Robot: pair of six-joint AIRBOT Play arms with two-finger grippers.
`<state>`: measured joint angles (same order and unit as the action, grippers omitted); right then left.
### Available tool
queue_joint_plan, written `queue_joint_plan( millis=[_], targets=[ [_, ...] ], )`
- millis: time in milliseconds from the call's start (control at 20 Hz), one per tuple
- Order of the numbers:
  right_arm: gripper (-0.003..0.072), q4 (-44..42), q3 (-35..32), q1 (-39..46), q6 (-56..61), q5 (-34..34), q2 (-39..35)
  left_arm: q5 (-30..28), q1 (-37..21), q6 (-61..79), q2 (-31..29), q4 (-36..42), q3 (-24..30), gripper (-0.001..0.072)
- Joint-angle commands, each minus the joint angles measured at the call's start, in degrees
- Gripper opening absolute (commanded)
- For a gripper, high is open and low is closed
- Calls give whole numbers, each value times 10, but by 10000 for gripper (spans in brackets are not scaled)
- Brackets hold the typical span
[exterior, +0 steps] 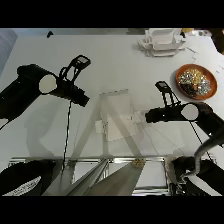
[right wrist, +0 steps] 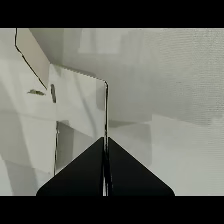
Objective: Fold the box and place the chain.
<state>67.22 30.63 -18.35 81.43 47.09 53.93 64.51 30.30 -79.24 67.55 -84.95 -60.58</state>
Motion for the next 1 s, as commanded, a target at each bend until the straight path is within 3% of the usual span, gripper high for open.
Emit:
queue_joint_plan(
  millis=[0,50,150,250,400,550,800,950],
  targets=[
    [18,-2,-2,-7,9,-7,-1,0,-14,197,23,158,3,222],
    [18,-2,-2,-7,8,-4,-1,23,-27,268,39,243,3,229],
    [18,-2,-2,-7,8,3,-1,61,-59,350,77,379,3,364],
    [18,-2,-2,-7,8,5,-1,76,-88,358,111,405,3,534],
    [18,-2,-2,-7,8,5,-1,120,-130,374,153,400,4,536],
    [18,-2,-2,-7,9,5,-1,103,-152,388,180,411,4,538],
    [18,-2,-2,-7,8,5,-1,81,-137,468,251,549,3,538],
    [18,-2,-2,-7,9,5,-1,79,-122,478,293,554,3,538]
  ],
)
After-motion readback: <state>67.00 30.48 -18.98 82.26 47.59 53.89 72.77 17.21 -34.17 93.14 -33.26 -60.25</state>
